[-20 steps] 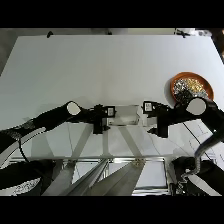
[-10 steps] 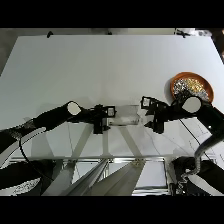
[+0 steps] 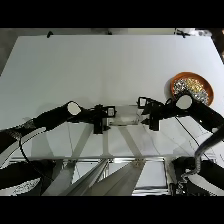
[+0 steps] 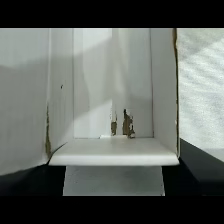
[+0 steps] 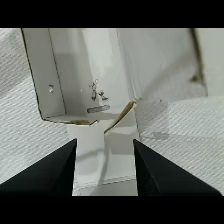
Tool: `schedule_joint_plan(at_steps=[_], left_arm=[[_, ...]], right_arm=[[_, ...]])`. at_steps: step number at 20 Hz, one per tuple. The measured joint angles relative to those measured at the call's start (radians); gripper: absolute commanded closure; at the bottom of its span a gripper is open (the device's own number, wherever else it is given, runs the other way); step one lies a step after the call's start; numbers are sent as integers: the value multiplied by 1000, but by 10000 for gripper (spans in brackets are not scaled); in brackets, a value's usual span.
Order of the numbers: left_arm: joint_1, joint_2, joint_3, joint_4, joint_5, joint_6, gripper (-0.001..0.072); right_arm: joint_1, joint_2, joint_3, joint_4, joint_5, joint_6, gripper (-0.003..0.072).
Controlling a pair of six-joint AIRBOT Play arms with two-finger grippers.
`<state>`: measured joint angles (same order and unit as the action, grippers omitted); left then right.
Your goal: Fold the box and place the chain.
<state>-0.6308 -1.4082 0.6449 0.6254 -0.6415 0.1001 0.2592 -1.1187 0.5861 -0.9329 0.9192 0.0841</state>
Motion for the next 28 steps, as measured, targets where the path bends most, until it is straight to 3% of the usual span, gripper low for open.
schedule_joint_plan(at_steps=[4, 6, 7, 8, 13, 17, 22, 28], left_arm=[[0, 0, 0, 0, 0, 0, 504], [0, 0, 0, 0, -1, 0, 504], [0, 0, 0, 0, -1, 0, 504], [0, 0, 0, 0, -1, 0, 504], [0, 0, 0, 0, -2, 0, 504], [0, 0, 0, 0, -2, 0, 504], [0, 0, 0, 0, -2, 0, 504], [0, 0, 0, 0, -2, 0, 504]], right_arm=[[0, 119, 5, -28, 19, -4, 338], [0, 187, 7, 11, 17, -9, 501], [0, 207, 7, 63, 11, -19, 644], [0, 215, 7, 126, 5, -34, 675], [0, 117, 7, 412, -43, -129, 675], [0, -11, 7, 522, -187, -118, 675], [0, -78, 7, 520, -280, -42, 675], [0, -93, 7, 397, -213, 66, 675]])
